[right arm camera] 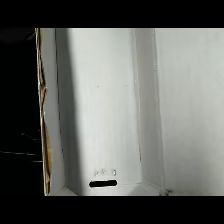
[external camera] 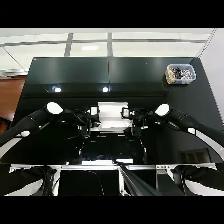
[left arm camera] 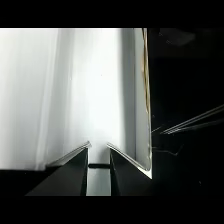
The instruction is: Fold the box and place the chain.
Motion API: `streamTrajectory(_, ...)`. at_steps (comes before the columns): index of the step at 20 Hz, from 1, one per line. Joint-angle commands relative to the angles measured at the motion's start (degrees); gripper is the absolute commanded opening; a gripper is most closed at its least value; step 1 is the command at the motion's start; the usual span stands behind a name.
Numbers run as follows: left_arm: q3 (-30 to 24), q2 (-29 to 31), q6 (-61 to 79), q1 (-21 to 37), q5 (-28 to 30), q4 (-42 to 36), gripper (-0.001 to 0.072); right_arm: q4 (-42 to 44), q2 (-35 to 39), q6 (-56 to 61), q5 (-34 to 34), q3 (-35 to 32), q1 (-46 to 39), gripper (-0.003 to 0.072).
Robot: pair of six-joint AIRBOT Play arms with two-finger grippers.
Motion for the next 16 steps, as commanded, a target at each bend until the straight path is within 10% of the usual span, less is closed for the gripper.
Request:
streamTrajectory(1, 0.1, -2.1, 0.2, -2.6, 2.3, -3.4, 0.0171, 0.0, 0.0, 0.0, 0.0, 0.1, 0.0, 0.0145)
streamTrajectory(7, 0.1, -2.4, 0.2, -3.8, 3.6, -3.6, 0.0054, 0.0, 0.0, 0.0, 0.0, 0.1, 0.0, 0.0145)
streamTrajectory(9, 0.1, -2.4, -0.1, -3.8, 3.5, -3.6, 0.0425, 0.0, 0.0, 0.0, 0.0, 0.1, 0.0, 0.0145)
streamTrajectory(12, 0.1, -1.8, -1.0, -3.5, 3.3, -3.2, 0.0112, 0.0, 0.0, 0.0, 0.0, 0.1, 0.0, 0.0145)
streamTrajectory(14, 0.1, -0.9, -3.1, -3.3, 3.2, -2.9, 0.0229, 0.0, 0.0, 0.0, 0.0, 0.1, 0.0, 0.0145)
streamTrajectory(16, 0.2, 2.4, -9.5, -1.2, 2.6, 1.3, 0.0028, 0.0, 0.0, 0.0, 0.0, 0.1, 0.0, 0.0145)
